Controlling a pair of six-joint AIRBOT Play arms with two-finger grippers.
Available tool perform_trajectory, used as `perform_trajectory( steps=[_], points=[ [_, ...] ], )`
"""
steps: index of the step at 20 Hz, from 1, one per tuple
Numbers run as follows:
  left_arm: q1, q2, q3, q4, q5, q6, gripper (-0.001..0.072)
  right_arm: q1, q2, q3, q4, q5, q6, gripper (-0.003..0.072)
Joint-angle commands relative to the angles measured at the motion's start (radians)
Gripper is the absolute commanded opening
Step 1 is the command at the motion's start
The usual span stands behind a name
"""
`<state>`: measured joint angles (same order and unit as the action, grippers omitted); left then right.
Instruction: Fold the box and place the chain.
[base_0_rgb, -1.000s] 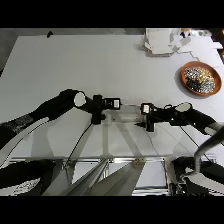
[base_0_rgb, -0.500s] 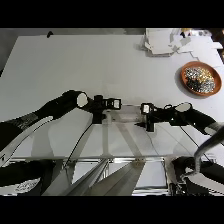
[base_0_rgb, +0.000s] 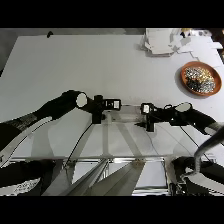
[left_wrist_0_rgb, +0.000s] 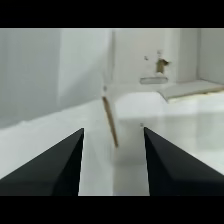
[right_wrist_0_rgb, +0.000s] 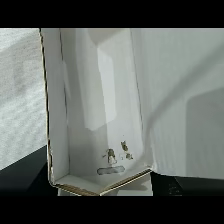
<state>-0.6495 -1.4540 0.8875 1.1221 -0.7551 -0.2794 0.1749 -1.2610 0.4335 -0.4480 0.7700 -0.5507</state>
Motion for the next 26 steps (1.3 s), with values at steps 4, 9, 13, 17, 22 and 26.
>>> perform_trajectory(
  steps=[4,9,13,17,22,26],
  points=[
    [-0.001,0.019,0.001,-0.009,-0.099,0.055,0.0329,0.000,0.000,0.000,0.000,0.000,0.000,0.0437],
    [-0.015,0.018,0.001,-0.048,-0.060,0.102,0.0330,0.000,0.000,0.000,0.000,0.000,0.000,0.0437],
    [-0.031,0.018,0.001,-0.075,-0.030,0.108,0.0330,0.000,0.000,0.000,0.000,0.000,0.000,0.0437],
    [-0.045,0.018,0.001,-0.092,-0.074,0.122,0.0261,0.000,0.000,0.000,0.000,0.000,0.000,0.0437],
    [-0.051,0.018,0.001,-0.098,-0.058,0.126,0.0131,0.000,0.000,0.000,0.000,0.000,0.000,0.0437],
    [-0.058,0.018,0.001,-0.143,-0.011,0.126,0.0130,0.000,0.000,0.000,0.000,0.000,0.000,0.0437]
  ],
)
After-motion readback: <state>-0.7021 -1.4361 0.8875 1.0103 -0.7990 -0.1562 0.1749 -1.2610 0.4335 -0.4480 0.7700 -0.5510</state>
